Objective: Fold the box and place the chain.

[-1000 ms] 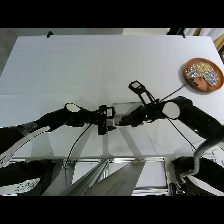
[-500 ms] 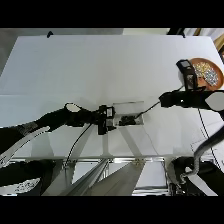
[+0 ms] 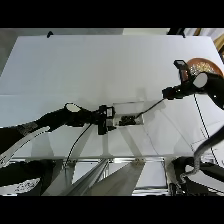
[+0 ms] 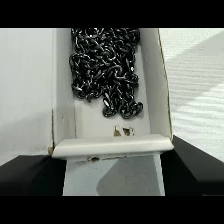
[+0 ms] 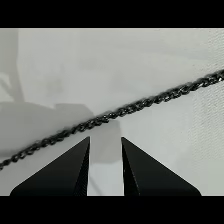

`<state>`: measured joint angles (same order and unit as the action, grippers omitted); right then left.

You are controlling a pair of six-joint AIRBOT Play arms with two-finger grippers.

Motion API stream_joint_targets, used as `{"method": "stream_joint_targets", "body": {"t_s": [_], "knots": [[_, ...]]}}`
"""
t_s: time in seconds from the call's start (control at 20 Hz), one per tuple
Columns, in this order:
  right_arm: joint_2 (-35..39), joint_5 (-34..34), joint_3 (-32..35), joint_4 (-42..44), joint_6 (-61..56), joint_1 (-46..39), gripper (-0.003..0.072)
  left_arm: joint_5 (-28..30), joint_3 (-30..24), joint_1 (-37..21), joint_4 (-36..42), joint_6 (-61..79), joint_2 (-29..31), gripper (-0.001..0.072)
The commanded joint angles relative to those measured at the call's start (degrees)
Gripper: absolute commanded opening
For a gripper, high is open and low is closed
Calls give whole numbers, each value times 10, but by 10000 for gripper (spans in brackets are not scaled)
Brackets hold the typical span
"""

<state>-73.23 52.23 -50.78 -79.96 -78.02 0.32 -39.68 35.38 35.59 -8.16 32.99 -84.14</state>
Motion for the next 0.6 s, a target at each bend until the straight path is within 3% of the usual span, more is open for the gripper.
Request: {"method": "stream_joint_targets", "body": {"t_s": [0.0,0.4,0.5,0.55], "knots": [[-52,-7,-12,-23,-2,-1,225,0,0,0,0,0,0,254],[-73,-49,-12,-51,-21,0,226,0,0,0,0,0,0,254],[-76,-51,-12,-51,-26,0,299,0,0,0,0,0,0,254],[-78,-52,-12,-51,-26,0,299,0,0,0,0,0,0,254]]}}
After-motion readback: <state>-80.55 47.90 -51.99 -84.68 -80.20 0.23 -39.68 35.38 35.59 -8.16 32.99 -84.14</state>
